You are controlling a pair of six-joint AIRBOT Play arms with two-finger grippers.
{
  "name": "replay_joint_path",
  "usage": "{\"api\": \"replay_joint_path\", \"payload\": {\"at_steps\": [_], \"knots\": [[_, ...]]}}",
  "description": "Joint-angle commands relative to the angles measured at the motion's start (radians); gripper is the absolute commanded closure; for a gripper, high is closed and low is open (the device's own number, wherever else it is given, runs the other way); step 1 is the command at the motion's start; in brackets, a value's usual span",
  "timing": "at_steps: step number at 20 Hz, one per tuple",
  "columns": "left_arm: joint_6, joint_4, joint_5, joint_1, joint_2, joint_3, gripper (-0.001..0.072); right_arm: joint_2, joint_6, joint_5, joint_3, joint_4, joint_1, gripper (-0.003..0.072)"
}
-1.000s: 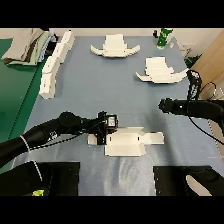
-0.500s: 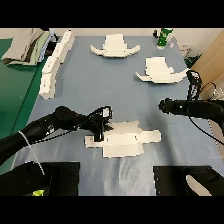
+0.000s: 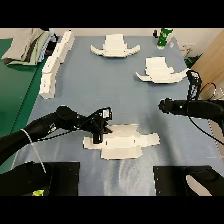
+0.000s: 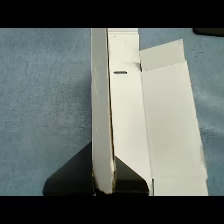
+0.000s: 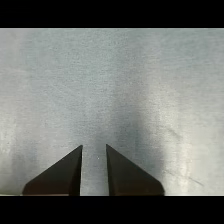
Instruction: Fold the box.
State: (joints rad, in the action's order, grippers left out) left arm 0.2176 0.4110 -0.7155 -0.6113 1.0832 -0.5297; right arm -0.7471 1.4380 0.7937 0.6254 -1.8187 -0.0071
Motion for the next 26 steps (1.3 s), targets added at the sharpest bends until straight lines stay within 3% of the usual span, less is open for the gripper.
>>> {"api": "replay_joint_path", "payload": {"at_steps": [1,6,7,8,11,14,18,20,21,22,23,26], "knots": [[-0.003,0.014,-0.028,0.000,0.002,0.001,0.0696,-0.001,0.000,0.001,0.000,-0.003,0.001,0.0464],[-0.002,0.011,-0.027,0.000,0.002,0.001,0.0695,0.000,0.000,0.056,0.000,-0.041,0.001,0.0484],[-0.002,0.008,-0.028,0.000,0.002,0.001,0.0696,0.000,0.000,0.109,0.000,-0.081,0.003,0.0616],[-0.002,0.008,-0.029,0.000,0.002,0.001,0.0696,0.000,0.008,0.174,0.000,-0.110,0.007,0.0684],[-0.002,0.008,-0.028,0.000,0.002,0.001,0.0695,0.003,0.066,0.383,-0.004,-0.123,0.095,0.0684],[-0.002,0.008,-0.026,0.000,0.002,0.001,0.0695,0.063,0.022,0.432,-0.053,-0.125,0.286,0.0686],[-0.002,0.008,-0.027,0.000,0.002,0.001,0.0696,0.190,-0.061,0.418,-0.149,-0.113,0.661,0.0686],[-0.002,0.008,-0.027,0.000,0.002,0.001,0.0696,0.218,-0.044,0.382,-0.167,-0.015,0.855,0.0670],[-0.002,0.008,-0.026,0.000,0.002,0.001,0.0695,0.212,-0.002,0.349,-0.169,0.071,0.934,0.0466],[-0.002,0.008,-0.026,0.000,0.002,0.001,0.0695,0.195,0.059,0.310,-0.169,0.158,0.990,0.0170],[-0.002,0.008,-0.026,0.000,0.002,0.001,0.0696,0.169,0.130,0.264,-0.169,0.235,1.033,-0.0034],[-0.002,0.008,-0.026,0.000,0.002,0.001,0.0695,0.061,0.269,0.098,-0.169,0.296,1.069,-0.0031]]}}
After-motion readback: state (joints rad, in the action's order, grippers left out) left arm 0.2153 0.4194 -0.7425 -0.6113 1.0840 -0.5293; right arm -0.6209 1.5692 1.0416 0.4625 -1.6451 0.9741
